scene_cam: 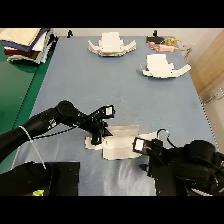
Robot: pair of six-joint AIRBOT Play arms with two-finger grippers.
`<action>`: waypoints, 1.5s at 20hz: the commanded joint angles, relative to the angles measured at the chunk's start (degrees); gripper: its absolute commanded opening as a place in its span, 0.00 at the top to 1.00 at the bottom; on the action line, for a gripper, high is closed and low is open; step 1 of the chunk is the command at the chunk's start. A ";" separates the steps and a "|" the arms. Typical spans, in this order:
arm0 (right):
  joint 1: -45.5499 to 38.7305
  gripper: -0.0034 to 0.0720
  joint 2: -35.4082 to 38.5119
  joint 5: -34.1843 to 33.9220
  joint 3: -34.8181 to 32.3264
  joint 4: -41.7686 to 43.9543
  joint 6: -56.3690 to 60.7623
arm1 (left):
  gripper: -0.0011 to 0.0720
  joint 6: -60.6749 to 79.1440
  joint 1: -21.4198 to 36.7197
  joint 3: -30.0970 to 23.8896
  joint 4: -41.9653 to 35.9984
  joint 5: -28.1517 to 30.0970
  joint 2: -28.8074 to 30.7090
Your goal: Fold the box.
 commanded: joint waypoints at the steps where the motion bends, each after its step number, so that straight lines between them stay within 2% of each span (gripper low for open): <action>1: 5.57 0.14 -6.29 10.03 -1.44 -8.59 -3.61 | 0.96 0.00 0.00 0.00 0.02 0.04 -0.02; 4: 5.55 0.14 -12.83 18.10 -1.44 -11.37 -3.52 | 0.96 0.00 0.00 0.00 0.02 0.04 -0.02; 6: 5.51 0.15 -15.43 20.61 -1.42 -11.37 -3.37 | 0.96 0.00 0.00 0.00 0.02 0.04 -0.02; 7: 5.55 0.18 -15.85 20.55 -1.22 -11.37 -3.23 | 0.96 0.00 0.00 0.00 0.02 0.04 -0.02; 9: 5.46 0.18 -15.28 20.46 -0.48 -12.59 -0.09 | 0.96 0.00 0.00 0.00 0.02 0.04 -0.02; 15: 5.46 0.18 -10.91 17.57 1.95 -28.04 20.57 | 0.96 -0.02 0.00 -0.02 0.02 0.07 -0.02; 25: 5.51 0.17 -9.25 16.11 2.08 -26.97 22.62 | 0.96 0.00 0.00 0.00 0.02 0.07 -0.02; 26: 5.46 0.12 -9.25 16.00 2.05 -26.69 22.62 | 0.96 0.00 0.00 0.00 0.02 0.07 -0.02; 27: 5.46 0.00 -9.25 15.32 2.08 -26.67 22.62 | 0.96 0.00 0.00 0.00 0.02 0.07 -0.02; 30: 5.35 0.00 -9.18 11.17 2.36 -26.64 22.60 | 0.96 0.00 0.00 0.00 0.02 0.07 -0.02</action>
